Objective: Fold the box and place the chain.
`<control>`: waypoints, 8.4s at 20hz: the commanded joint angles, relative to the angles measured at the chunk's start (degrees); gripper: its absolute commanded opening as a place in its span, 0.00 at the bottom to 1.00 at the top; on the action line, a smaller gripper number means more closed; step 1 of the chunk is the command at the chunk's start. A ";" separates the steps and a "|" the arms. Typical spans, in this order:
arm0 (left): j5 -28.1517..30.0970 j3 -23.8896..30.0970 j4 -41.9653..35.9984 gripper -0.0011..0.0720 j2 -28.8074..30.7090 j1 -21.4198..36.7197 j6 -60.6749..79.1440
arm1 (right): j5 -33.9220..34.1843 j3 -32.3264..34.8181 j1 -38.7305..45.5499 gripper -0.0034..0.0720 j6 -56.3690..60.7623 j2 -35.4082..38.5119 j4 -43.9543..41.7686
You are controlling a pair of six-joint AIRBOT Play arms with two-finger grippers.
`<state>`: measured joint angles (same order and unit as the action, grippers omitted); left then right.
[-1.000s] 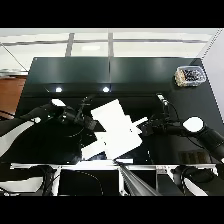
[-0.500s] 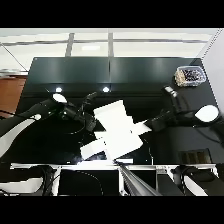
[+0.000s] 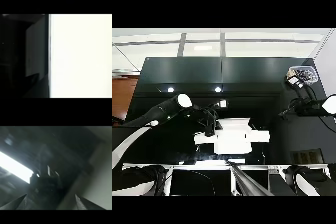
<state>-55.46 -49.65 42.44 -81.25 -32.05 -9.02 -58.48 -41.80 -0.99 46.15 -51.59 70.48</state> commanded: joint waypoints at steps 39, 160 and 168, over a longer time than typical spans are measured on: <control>5.55 -0.15 0.17 0.06 -2.95 -0.59 4.57 | 14.97 13.60 -29.90 0.99 -25.62 -0.02 -17.99; -2.93 16.61 6.51 0.31 26.43 11.50 -25.55 | 19.96 19.28 -24.83 0.75 -58.84 -12.17 -38.32; 7.78 16.63 4.98 0.95 15.32 2.16 2.43 | 19.96 19.28 -24.83 0.75 -58.84 -12.20 -38.32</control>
<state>-50.39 -33.06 47.97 -62.74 -26.89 -14.39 -38.50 -22.50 -25.80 -12.69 -63.75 32.16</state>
